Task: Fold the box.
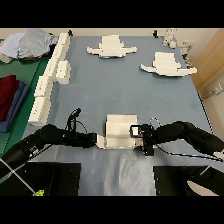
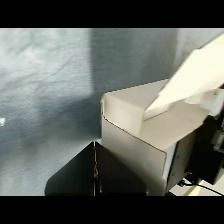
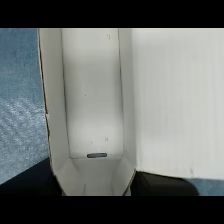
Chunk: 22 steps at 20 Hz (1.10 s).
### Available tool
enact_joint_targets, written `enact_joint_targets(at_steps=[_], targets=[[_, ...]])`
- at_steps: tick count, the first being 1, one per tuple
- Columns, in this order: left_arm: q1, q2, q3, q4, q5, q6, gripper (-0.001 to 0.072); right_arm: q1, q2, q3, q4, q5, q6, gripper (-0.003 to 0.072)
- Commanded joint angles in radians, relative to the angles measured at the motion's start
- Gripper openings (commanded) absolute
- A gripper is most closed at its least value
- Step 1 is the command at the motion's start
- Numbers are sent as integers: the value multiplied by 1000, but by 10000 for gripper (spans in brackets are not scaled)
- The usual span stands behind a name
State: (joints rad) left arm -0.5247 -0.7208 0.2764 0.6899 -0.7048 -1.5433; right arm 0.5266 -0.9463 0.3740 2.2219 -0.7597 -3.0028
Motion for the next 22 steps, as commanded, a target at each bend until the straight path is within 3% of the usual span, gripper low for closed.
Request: enact_joint_targets(at_steps=[1, 3, 4, 5, 6, 8, 17, 19, 22], targets=[[-11, -3, 36, -14, 2, 28, 14, 1, 0, 1, 0, 0, 0, 483], [-11, -3, 50, -16, -23, 27, 16, 1, 0, 1, 0, 0, 0, 483], [-11, -3, 56, -18, -39, 25, 89, 1, 0, 1, 0, 0, 0, 483], [-11, -3, 61, -26, -52, 23, 419, 1, 0, 1, 0, 0, 0, 483], [-11, -3, 61, -43, -56, 24, 473, 1, 0, 1, 0, 0, 0, 483], [-12, -3, 62, -46, -57, 24, 356, 1, 0, 1, 0, 0, 0, 483], [-25, -3, 63, -116, -34, -14, 352, 1, 0, 1, 0, 0, 0, 483], [-91, -13, 77, -69, 7, -94, 351, 1, 0, 1, 0, 0, 0, 483], [-237, -71, 145, 135, 72, -336, 351, 1, 0, 1, 0, 0, 0, 483]])
